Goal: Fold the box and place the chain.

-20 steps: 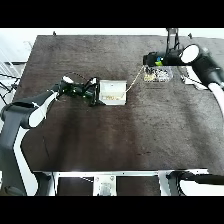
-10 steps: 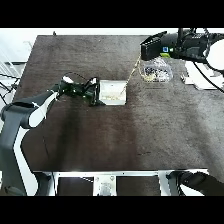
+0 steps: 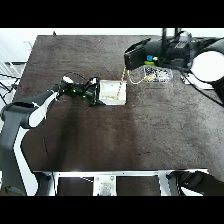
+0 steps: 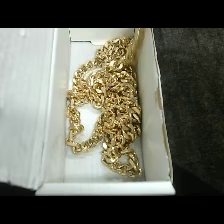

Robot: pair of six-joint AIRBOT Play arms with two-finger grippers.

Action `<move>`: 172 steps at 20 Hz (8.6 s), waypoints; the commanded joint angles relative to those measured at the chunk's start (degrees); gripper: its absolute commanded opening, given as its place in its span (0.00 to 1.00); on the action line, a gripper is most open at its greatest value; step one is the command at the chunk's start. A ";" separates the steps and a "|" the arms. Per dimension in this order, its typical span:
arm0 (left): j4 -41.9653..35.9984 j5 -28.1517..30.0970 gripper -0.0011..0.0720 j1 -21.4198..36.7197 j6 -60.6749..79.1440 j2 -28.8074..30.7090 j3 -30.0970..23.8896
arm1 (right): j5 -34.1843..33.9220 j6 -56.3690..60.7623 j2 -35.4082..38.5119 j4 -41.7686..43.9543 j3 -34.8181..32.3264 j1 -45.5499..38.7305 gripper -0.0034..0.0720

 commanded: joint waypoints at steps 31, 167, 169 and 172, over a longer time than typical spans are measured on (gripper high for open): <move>0.00 0.00 0.70 0.02 0.00 -0.04 -0.02 | -22.03 3.76 -19.85 5.99 -16.76 -28.02 0.76; -0.11 0.04 0.70 0.02 0.00 -0.04 -0.02 | 20.61 -89.07 -36.48 50.90 3.85 -19.76 0.62; -0.11 0.04 0.70 0.02 0.00 -0.04 -0.02 | 19.98 -89.31 -36.70 50.88 3.82 -19.65 0.60; -0.11 0.04 0.70 0.02 0.00 -0.04 -0.02 | 19.06 -89.33 -37.44 50.86 3.82 -19.43 0.61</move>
